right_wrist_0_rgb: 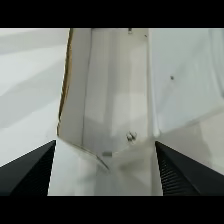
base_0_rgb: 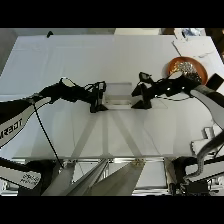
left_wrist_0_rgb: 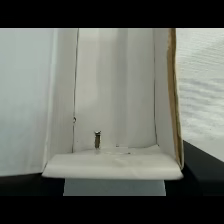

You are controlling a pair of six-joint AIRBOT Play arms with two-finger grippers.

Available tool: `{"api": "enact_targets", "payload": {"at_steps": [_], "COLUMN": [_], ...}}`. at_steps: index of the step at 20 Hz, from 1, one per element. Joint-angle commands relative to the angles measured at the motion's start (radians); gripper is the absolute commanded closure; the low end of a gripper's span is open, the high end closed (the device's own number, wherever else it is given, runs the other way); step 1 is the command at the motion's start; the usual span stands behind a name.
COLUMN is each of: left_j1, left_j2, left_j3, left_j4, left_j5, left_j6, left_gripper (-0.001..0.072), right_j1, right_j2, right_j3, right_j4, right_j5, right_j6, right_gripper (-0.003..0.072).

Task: Fold the box and place the chain.

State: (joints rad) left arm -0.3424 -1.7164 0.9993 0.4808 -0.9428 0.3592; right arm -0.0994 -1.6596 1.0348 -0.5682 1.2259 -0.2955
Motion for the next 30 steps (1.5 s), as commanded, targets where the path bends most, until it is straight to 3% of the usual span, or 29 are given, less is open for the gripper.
{"api": "enact_targets", "payload": {"at_steps": [1,5,11,12,13,14,20,26,30], "left_j1": [0.000,0.000,0.000,0.000,0.000,0.000,0.000,0.000,0.000], "left_j2": [-0.001,-0.001,-0.001,-0.001,-0.001,-0.001,-0.001,-0.001,-0.001], "left_j3": [0.000,0.000,0.000,0.000,0.000,0.000,0.000,0.000,0.000], "left_j4": [0.004,0.004,0.004,0.004,0.004,0.004,0.004,0.004,0.004], "left_j5": [-0.011,-0.011,-0.012,-0.011,-0.011,-0.012,-0.011,-0.012,-0.012], "left_j6": [0.003,0.003,0.003,0.003,0.003,0.003,0.003,0.003,0.003], "left_gripper": [0.0556,0.0556,0.0556,0.0556,0.0556,0.0556,0.0556,0.0556,0.0556], "right_j1": [-0.094,-0.187,-0.192,-0.187,-0.179,-0.166,0.041,0.190,0.183], "right_j2": [0.097,0.204,0.280,0.280,0.280,0.280,0.271,0.196,0.102], "right_j3": [0.000,0.000,0.000,0.000,0.000,0.000,0.000,0.000,0.001], "right_j4": [-0.038,-0.034,0.057,0.128,0.203,0.252,0.090,0.069,0.067], "right_j5": [0.000,0.142,0.277,0.252,0.229,0.231,-0.003,-0.559,-0.700], "right_j6": [0.134,0.301,0.303,0.303,0.303,0.303,0.428,0.566,0.610], "right_gripper": [-0.0004,-0.0004,0.0023,0.0089,0.0228,0.0697,0.0679,0.0680,0.0680]}}
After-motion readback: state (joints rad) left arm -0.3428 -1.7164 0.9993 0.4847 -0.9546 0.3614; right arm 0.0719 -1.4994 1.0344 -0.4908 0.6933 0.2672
